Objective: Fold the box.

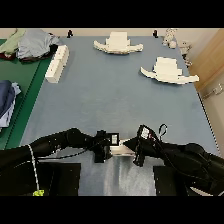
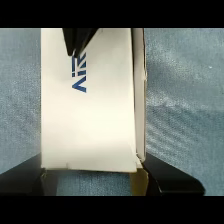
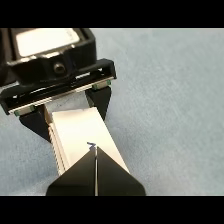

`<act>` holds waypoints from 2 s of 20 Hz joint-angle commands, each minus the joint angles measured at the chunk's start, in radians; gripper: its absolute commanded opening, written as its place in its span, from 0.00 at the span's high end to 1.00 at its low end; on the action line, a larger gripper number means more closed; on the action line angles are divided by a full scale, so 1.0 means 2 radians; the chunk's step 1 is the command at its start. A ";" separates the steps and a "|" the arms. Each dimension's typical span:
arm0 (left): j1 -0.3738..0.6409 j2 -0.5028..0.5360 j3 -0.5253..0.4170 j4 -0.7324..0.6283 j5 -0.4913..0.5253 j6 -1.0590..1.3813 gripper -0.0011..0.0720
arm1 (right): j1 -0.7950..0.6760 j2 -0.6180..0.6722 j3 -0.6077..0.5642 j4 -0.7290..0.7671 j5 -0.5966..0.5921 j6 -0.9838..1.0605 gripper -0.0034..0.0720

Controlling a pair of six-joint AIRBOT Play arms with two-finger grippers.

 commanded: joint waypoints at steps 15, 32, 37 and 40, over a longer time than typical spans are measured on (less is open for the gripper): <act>0.000 0.000 0.000 0.000 0.000 0.000 0.29 | 0.053 0.001 -0.056 0.007 0.072 0.053 0.95; 0.000 0.000 0.000 0.000 0.000 0.000 0.29 | 0.053 -0.021 -0.064 0.007 0.074 0.057 0.95; 0.000 0.000 0.000 0.000 0.000 0.000 0.29 | 0.052 0.014 -0.062 0.007 0.089 0.057 0.95; 0.000 0.000 0.000 0.000 0.000 0.000 0.29 | 0.052 0.046 -0.054 -0.008 0.091 0.057 0.94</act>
